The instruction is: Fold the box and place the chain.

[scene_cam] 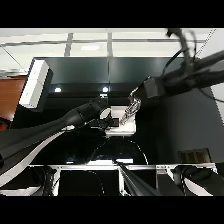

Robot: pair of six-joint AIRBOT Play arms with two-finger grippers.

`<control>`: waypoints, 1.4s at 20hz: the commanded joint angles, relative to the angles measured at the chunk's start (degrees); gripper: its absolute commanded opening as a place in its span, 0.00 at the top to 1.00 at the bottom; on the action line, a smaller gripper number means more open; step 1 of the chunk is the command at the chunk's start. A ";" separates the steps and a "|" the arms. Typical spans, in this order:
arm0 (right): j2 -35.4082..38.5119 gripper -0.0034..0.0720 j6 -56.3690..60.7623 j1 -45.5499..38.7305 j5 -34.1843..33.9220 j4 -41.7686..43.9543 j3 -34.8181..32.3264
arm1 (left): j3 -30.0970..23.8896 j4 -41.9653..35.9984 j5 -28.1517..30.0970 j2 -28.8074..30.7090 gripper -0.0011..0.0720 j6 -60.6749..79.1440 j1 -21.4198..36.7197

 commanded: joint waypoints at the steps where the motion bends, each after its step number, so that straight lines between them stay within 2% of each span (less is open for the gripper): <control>1: -0.04 0.95 0.02 0.24 -3.91 -2.49 -9.38 | 0.00 0.07 0.09 -0.02 0.95 0.00 0.07; 5: -0.04 0.94 0.20 0.57 -7.28 -3.13 -16.81 | 0.00 0.09 0.11 -0.02 0.95 0.00 0.24; 8: -0.07 0.94 1.25 2.80 -13.57 -2.69 -20.81 | 0.00 0.09 0.07 -0.02 0.95 0.00 0.24; 11: -0.31 0.94 1.64 4.83 -21.09 -2.62 -23.10 | 0.00 0.07 0.09 -0.02 0.95 0.00 0.24; 13: -0.94 0.94 1.77 4.81 -22.10 -2.67 -23.74 | 0.00 0.07 0.07 -0.02 0.95 0.00 0.24; 14: -1.29 0.92 1.95 4.85 -22.01 -2.64 -23.74 | 0.00 0.07 0.07 -0.02 0.95 0.00 0.24; 15: -1.36 0.72 2.23 4.87 -21.92 -2.89 -23.74 | 0.00 0.07 0.07 -0.02 0.95 0.00 0.24; 17: -1.03 0.68 2.38 3.61 -19.45 -5.51 -23.69 | 0.00 0.04 0.07 -0.02 0.95 0.00 0.24; 20: 1.40 0.68 1.40 -1.66 -11.56 -9.55 -23.69 | 0.00 0.02 0.07 -0.02 0.94 0.00 0.24; 23: 7.26 0.69 1.84 -5.84 -6.03 -22.77 -23.74 | 0.00 -0.22 0.11 -0.02 0.95 -0.02 0.24; 25: 10.93 0.69 1.90 -6.93 -4.98 -27.15 -23.74 | 0.00 -0.22 0.11 -0.04 0.94 -0.02 0.26; 28: 13.53 0.69 1.90 -6.97 -6.58 -27.23 -23.74 | -0.02 -0.20 0.13 -0.04 0.95 -0.04 0.44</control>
